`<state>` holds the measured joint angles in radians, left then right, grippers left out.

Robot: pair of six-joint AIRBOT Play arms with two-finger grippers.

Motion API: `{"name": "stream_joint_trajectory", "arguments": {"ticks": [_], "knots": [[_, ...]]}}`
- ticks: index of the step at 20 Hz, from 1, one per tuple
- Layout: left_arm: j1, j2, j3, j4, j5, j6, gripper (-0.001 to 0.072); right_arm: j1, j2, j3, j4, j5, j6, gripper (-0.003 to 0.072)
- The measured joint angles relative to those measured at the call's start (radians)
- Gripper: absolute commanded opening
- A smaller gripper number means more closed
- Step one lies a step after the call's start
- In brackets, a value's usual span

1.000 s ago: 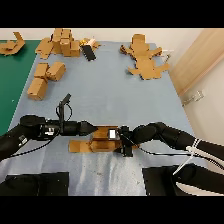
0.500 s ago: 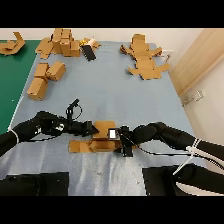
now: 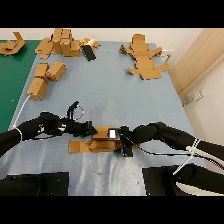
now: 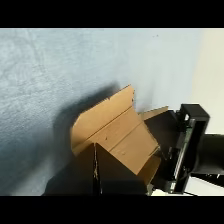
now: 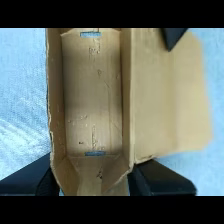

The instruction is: Fold the box.

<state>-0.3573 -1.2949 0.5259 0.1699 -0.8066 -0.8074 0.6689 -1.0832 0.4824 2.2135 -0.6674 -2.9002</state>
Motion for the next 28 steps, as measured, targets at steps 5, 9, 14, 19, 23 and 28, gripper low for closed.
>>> {"name": "stream_joint_trajectory", "arguments": {"ticks": [5,9,14,19,23,28], "knots": [[0.007,0.17,-0.04,0.018,-0.005,0.099,0.0008,0.0,0.0,0.0,0.0,0.0,0.0,0.0522],[0.008,0.422,-0.113,0.147,0.043,0.129,0.001,0.0,0.0,0.0,0.0,0.0,0.0,0.0522],[-0.013,0.636,-0.147,0.473,0.01,0.139,0.0388,0.0,0.0,0.0,0.0,0.0,0.0,0.0522],[-0.097,0.653,-0.153,0.656,0.0,0.261,0.0389,0.0,0.0,0.0,0.0,0.0,0.0,0.0521],[-0.187,0.552,-0.152,0.687,0.047,0.33,0.0289,0.0,0.0,0.0,0.0,0.0,0.0,0.0521],[-0.293,0.446,-0.142,0.716,0.127,0.521,0.0282,0.0,0.0,0.0,0.0,0.0,0.0,0.0521]]}}
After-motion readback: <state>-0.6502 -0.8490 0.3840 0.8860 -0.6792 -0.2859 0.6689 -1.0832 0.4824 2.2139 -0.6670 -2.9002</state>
